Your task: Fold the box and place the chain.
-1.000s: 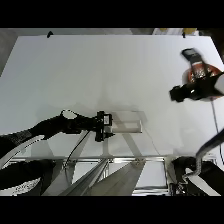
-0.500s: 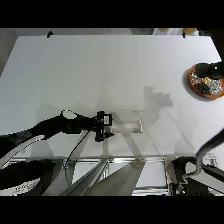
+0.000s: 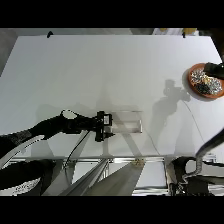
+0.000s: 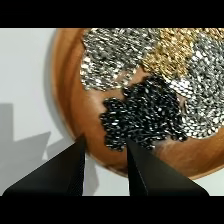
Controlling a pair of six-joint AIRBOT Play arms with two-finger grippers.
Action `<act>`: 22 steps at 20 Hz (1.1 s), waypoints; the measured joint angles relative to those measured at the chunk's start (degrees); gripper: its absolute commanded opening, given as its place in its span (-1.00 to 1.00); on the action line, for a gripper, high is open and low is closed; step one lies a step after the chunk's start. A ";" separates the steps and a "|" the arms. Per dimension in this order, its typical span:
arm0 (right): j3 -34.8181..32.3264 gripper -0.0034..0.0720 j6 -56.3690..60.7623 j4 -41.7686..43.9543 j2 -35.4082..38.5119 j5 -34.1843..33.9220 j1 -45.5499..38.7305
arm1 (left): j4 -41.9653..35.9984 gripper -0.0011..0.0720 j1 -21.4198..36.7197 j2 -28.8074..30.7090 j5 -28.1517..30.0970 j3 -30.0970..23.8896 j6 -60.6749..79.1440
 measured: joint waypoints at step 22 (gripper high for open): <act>0.35 -0.70 -2.27 3.48 -9.90 -1.64 -6.58 | 0.00 -0.23 0.00 0.00 0.00 0.00 0.00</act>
